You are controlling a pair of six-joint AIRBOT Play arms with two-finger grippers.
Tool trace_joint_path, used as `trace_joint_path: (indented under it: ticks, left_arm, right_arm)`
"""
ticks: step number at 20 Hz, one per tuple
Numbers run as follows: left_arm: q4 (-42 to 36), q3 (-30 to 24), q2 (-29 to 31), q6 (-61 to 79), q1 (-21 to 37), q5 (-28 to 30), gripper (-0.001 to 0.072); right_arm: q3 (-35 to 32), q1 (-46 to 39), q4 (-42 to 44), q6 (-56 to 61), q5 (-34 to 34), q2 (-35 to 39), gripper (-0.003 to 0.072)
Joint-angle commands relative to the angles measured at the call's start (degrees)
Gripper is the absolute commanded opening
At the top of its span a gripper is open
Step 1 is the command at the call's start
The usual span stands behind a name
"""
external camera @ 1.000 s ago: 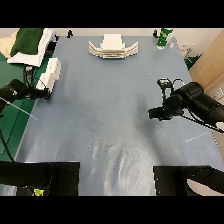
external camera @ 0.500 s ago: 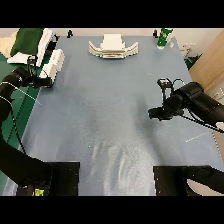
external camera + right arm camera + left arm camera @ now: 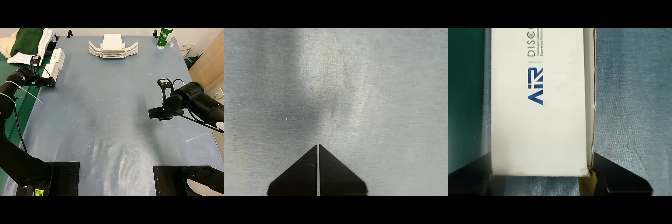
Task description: Fold the box.
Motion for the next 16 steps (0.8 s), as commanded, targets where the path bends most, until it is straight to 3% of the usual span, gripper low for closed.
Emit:
trace_joint_path:
  ticks: [1,6,7,8,13,16]
  left_arm:
    - [0.00,0.11,-0.09,0.09,-0.02,0.46,0.0469]
    - [-0.11,0.11,-0.09,0.09,-0.02,0.59,0.0491]
    - [-0.11,0.13,-0.09,0.09,-0.02,0.59,0.0620]
    - [-0.11,0.13,-0.09,0.04,-0.02,0.55,0.0677]
    - [0.39,0.15,1.05,0.04,0.42,-2.71,0.0681]
    - [1.25,1.42,4.11,0.04,2.16,-10.93,0.0697]
  right_arm:
    - [0.07,-0.02,0.02,0.00,0.00,-0.02,0.0017]
    - [0.07,-0.02,0.02,0.00,0.02,-0.02,0.0016]
    - [0.07,-0.02,0.02,0.00,0.00,-0.02,0.0016]
    - [0.07,-0.02,0.02,0.00,0.00,-0.02,0.0017]
    - [0.07,-0.02,0.02,0.00,0.00,-0.02,0.0017]
    - [0.07,-0.02,0.02,0.00,0.00,-0.02,0.0016]
